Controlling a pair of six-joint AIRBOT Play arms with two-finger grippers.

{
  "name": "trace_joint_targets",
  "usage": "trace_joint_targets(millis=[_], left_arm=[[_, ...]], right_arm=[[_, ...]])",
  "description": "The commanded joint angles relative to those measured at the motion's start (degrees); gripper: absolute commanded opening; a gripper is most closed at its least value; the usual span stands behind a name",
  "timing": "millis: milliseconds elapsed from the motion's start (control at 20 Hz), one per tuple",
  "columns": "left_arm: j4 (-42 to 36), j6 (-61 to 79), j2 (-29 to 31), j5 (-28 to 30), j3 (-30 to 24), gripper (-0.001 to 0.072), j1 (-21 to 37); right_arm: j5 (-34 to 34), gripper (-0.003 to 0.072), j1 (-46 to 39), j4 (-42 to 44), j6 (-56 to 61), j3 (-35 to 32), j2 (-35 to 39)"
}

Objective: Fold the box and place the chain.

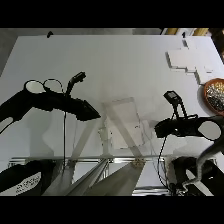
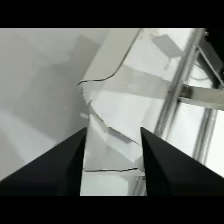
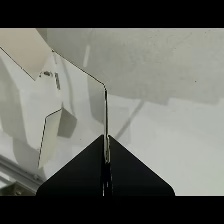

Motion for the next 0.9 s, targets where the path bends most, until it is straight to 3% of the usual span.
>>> trace_joint_targets(millis=[0, 200, 500, 700, 850], left_arm=[[-5.88, 9.18, -6.95, -3.3, 0.11, 0.0417, -1.44], [-9.55, 15.72, -14.05, -0.33, 0.11, 0.0439, -4.52], [-18.62, 22.77, -17.81, 3.23, 0.11, 0.0445, -7.02], [-15.1, 20.61, -18.01, -0.09, 0.11, 0.0464, -4.66], [-5.11, 13.44, -17.31, -1.38, 0.11, 0.0464, 0.7]], right_arm=[[0.07, 0.0021, 0.07, 0.02, 0.0, -0.02, 0.04], [0.07, 0.0021, 0.07, 0.02, 0.0, -0.02, 0.04], [0.09, 0.0021, 0.07, 0.02, 0.0, -0.02, 0.04], [0.22, 0.0021, 0.07, 0.02, -0.02, -0.02, 0.04], [0.15, 0.0021, 0.07, 0.0, -0.02, -0.02, 0.04]])
